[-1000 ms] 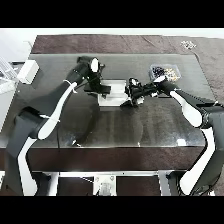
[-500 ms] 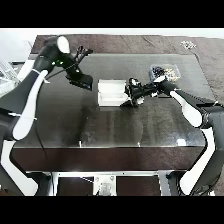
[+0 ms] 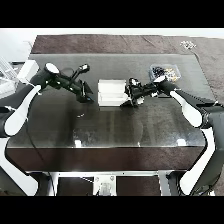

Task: Fold the box and place the chain.

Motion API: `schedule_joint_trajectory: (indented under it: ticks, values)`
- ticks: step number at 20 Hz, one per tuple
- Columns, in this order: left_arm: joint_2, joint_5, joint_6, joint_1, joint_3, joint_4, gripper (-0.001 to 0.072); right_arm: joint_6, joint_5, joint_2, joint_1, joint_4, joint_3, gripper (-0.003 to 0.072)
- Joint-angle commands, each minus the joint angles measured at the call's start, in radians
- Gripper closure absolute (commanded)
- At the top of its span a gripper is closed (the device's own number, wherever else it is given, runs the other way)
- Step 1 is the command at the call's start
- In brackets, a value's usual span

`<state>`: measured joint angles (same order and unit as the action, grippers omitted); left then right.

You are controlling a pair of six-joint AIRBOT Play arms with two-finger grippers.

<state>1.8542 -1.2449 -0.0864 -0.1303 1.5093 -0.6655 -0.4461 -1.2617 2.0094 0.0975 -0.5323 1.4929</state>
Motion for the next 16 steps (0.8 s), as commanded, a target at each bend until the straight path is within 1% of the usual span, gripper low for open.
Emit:
schedule_joint_trajectory:
  ticks: [1,4,10,16]
  values:
    - [0.0,0.149,0.293,0.006,-0.098,0.134,-0.0004,0.0,0.0,0.0,0.0,0.0,0.0,0.0103]
    - [0.011,0.151,0.383,0.01,-0.109,0.182,-0.0006,0.0,0.0,0.0,0.0,0.0,0.0,0.0103]
    - [0.076,0.13,0.478,0.01,-0.109,0.278,-0.0006,0.0,0.0,0.0,0.0,0.0,0.0,0.0103]
    - [0.083,0.103,0.48,0.007,-0.109,0.299,-0.0011,0.0,0.0,0.0,0.0,0.0,0.0,0.0104]
